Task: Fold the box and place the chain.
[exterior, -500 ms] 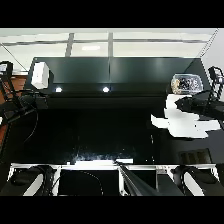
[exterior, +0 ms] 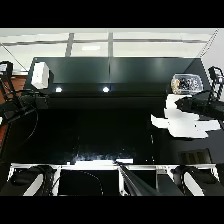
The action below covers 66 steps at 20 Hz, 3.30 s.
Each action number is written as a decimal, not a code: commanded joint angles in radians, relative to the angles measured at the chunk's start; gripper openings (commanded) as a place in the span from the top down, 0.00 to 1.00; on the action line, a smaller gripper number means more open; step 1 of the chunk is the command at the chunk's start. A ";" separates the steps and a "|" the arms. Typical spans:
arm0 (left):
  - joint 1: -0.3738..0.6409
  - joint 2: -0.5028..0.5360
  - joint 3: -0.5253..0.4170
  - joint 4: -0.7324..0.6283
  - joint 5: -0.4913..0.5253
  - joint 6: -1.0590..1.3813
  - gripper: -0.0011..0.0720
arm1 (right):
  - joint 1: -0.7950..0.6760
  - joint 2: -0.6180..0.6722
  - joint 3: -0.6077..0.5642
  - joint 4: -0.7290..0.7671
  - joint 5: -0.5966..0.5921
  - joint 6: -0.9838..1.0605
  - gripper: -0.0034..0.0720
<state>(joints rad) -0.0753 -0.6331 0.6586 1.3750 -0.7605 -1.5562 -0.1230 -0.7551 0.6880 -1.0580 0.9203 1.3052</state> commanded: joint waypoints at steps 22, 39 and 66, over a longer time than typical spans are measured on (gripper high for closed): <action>-0.177 -0.084 -0.001 -0.031 0.195 0.081 0.02 | -0.843 -0.361 0.177 -0.376 -0.093 0.331 0.03; -0.306 -0.189 0.004 -0.107 0.334 0.079 0.03 | -1.049 -0.995 0.541 0.236 0.702 -0.385 0.02; -0.306 -0.189 0.004 -0.209 0.341 0.087 0.03 | -0.896 -0.626 0.220 0.397 0.574 -0.489 0.90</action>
<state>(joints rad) -0.3801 -0.8215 0.6621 1.1667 -0.4244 -1.4700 -1.0294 -1.5227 1.0229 -0.7734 1.5673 0.8398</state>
